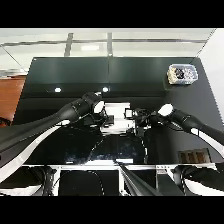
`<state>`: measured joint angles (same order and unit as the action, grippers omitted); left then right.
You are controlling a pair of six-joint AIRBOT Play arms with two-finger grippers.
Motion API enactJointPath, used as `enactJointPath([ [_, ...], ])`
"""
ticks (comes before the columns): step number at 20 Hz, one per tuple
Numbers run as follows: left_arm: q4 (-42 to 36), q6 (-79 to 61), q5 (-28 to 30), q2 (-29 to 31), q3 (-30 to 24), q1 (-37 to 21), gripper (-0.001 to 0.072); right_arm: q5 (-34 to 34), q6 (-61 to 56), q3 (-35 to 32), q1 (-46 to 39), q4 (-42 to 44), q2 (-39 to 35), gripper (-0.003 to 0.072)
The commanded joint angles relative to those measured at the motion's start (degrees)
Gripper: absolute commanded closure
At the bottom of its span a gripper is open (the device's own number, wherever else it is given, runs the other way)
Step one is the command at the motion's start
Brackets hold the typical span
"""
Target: Fold the box and place the chain.
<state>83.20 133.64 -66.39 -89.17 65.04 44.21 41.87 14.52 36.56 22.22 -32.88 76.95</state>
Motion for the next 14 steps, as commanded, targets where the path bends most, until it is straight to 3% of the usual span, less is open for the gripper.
enactJointPath([
  [1, 0.13, -0.07, 0.26, 0.02, 0.09, -0.07, 0.0401, 0.02, -0.02, -0.02, 0.04, 0.02, 0.02, 0.0486],
  [2, 0.13, -0.09, 0.26, 0.02, 0.11, -0.11, 0.0621, 0.02, -0.02, -0.02, 0.04, 0.02, 0.02, 0.0486],
  [3, 0.17, -0.11, 0.39, 0.02, 0.11, -0.09, 0.0682, 0.02, -0.02, -0.02, 0.04, 0.02, 0.02, 0.0486],
  [6, 0.42, -0.42, 0.79, 0.02, 0.11, -0.11, 0.0682, 0.02, -0.04, -0.02, 0.04, 0.04, 0.02, 0.0484],
  [7, 0.37, -1.2, 0.94, 0.02, 0.11, -0.09, 0.0682, -0.04, -0.11, -0.02, 0.04, 0.04, 0.02, 0.0371],
  [8, 0.42, -1.46, 0.96, 0.02, 0.11, -0.07, 0.0682, -0.13, -0.28, -0.02, 0.04, 0.04, 0.02, 0.0174],
  [9, 0.42, -1.46, 1.14, 0.02, 0.11, -0.07, 0.0682, -0.09, -0.87, -0.02, -0.09, -0.17, -0.02, 0.0059],
  [14, 0.39, -5.57, 0.13, 0.04, 0.46, -0.07, 0.0682, 4.68, -9.94, -0.02, -0.72, -8.55, -4.94, 0.0061],
])
